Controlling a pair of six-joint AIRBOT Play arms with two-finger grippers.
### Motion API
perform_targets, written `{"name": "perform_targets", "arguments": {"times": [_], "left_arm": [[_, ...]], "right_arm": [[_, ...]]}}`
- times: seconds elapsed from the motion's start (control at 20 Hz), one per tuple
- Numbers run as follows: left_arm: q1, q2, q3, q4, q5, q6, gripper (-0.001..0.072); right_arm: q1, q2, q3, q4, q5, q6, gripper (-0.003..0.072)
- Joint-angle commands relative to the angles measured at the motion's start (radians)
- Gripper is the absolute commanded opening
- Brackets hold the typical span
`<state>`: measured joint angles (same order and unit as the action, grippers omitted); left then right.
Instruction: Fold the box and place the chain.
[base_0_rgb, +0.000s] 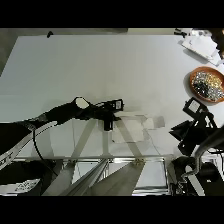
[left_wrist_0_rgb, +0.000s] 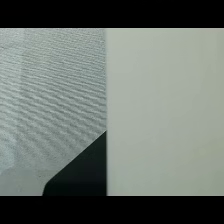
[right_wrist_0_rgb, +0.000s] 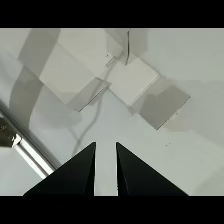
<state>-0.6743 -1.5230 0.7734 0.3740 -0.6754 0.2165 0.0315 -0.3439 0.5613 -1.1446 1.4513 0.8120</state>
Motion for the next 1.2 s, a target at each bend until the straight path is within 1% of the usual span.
{"name": "perform_targets", "arguments": {"times": [0.0,0.05,0.1,0.15,0.3,0.4,0.5,0.8,1.05,1.1,1.15], "left_arm": [[0.0,-0.001,-0.001,0.0,-0.002,0.0,0.0013],[0.0,-0.001,0.0,0.0,-0.002,0.0,0.0013],[0.0,-0.001,0.0,0.0,-0.002,0.0,0.0013],[0.0,-0.001,0.0,0.0,-0.002,0.0,0.0013],[0.0,-0.001,0.0,0.0,-0.002,0.0,0.0013],[0.0,-0.001,0.0,0.0,-0.002,0.0,0.0013],[0.0,-0.001,0.0,0.0,-0.002,0.0,0.0013],[0.0,-0.001,0.0,0.0,-0.002,0.0,0.0013],[0.0,-0.001,0.0,0.0,-0.002,0.0,0.0013],[0.0,-0.001,0.0,0.0,-0.002,0.0,0.0013],[0.0,-0.001,0.0,0.0,-0.002,0.0,0.0013]], "right_arm": [[0.0,0.0,-0.064,0.021,0.038,-0.095,0.0122],[0.0,0.0,-0.096,0.039,0.01,-0.121,0.0099],[0.001,-0.002,-0.123,0.057,-0.015,-0.189,0.0076],[0.008,-0.002,-0.137,0.056,-0.043,-0.263,0.0012],[0.037,-0.002,-0.141,-0.008,-0.113,-0.317,0.0012],[0.058,-0.002,-0.141,-0.002,-0.2,-0.317,0.0012],[0.085,-0.002,-0.142,-0.002,-0.24,-0.332,0.0012],[0.153,-0.002,-0.208,0.0,-0.241,-0.351,0.0012],[0.169,-0.002,-0.211,-0.002,-0.238,-0.352,0.0014],[0.169,-0.001,-0.211,-0.002,-0.235,-0.358,0.0041],[0.169,-0.002,-0.215,-0.002,-0.232,-0.377,0.0096]]}}
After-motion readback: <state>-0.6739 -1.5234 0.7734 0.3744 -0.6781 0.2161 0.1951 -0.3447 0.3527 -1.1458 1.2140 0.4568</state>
